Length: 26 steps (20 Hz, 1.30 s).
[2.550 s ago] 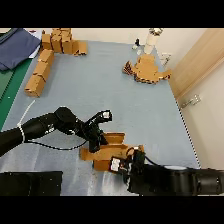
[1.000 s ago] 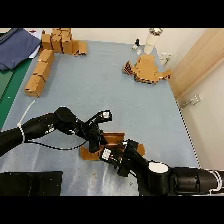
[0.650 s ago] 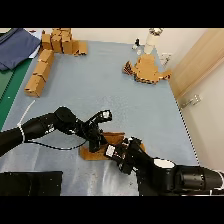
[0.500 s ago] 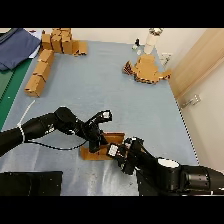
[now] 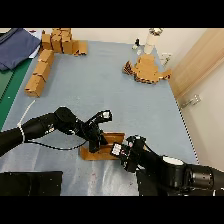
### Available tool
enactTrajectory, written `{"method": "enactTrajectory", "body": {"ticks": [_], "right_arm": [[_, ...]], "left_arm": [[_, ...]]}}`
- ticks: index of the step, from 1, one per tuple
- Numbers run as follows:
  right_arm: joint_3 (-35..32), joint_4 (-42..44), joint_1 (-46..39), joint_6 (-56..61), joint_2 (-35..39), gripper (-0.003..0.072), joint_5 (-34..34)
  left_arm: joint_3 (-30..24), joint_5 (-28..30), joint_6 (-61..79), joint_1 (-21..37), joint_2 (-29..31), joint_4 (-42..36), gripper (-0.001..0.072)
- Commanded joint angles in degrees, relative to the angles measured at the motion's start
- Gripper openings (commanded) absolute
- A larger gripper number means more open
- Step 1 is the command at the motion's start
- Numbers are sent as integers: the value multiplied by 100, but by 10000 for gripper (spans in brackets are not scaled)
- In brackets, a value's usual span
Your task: Fold the box.
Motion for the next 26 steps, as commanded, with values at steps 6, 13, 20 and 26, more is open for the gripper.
{"method": "enactTrajectory", "body": {"ticks": [6,13,20,26], "right_arm": [[-31,3801,-2594,-4682,234,720,664],[-15,6723,-4498,-8332,-570,720,140],[101,6795,-4771,-8756,-1346,719,28],[101,6682,-4769,-8413,-1322,714,-59]], "left_arm": [[2,-2,0,2,-2,2,12],[2,-2,0,2,-2,2,12],[2,-2,0,2,-2,2,13],[2,-4,0,2,-2,2,12]]}}
